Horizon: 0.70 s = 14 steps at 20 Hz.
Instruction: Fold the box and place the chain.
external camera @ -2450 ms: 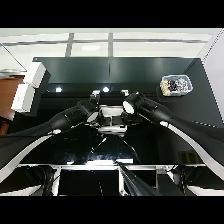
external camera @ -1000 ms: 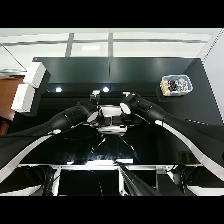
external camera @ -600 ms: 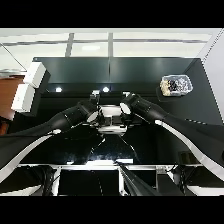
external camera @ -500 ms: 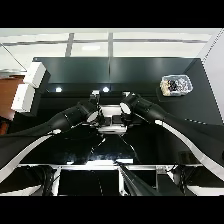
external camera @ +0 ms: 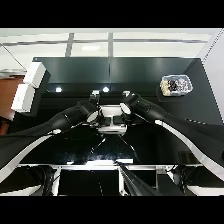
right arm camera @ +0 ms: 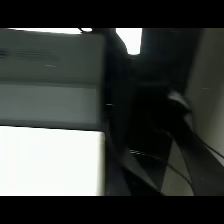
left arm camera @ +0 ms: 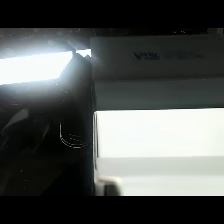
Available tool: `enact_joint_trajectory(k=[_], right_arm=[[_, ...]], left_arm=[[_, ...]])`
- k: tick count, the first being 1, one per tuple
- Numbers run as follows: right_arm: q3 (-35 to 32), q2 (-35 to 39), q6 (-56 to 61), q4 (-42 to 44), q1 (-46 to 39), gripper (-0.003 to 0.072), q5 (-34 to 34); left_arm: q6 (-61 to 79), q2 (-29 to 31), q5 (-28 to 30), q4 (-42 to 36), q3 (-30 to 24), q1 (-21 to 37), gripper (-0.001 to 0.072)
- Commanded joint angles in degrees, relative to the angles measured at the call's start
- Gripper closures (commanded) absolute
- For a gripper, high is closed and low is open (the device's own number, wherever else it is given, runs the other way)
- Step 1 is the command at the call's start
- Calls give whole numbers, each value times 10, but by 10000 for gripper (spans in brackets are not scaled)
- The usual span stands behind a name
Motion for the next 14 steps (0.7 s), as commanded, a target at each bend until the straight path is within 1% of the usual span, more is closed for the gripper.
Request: enact_joint_trajectory(k=[1,6,7,9,10,11,12,13,14], right_arm=[[0,0,-2,-7,0,395,15],[0,0,-2,-10,0,406,13],[0,0,-2,-8,0,505,12],[0,0,-2,-5,0,506,12],[0,0,-2,1,0,574,12],[0,0,-2,2,0,622,10],[0,0,-2,5,0,623,9],[0,0,-2,5,0,655,10],[0,0,-2,7,0,655,10]], left_arm=[[-1,0,0,-1,0,0,680],[-1,0,0,-1,0,0,680],[-1,0,0,-1,0,0,680],[-1,0,0,-1,0,0,680],[-1,0,0,-1,0,0,680],[-1,0,0,-1,0,0,680],[-1,0,0,-1,0,0,680],[-1,0,0,-1,0,0,680],[-1,0,0,-1,0,0,680]])
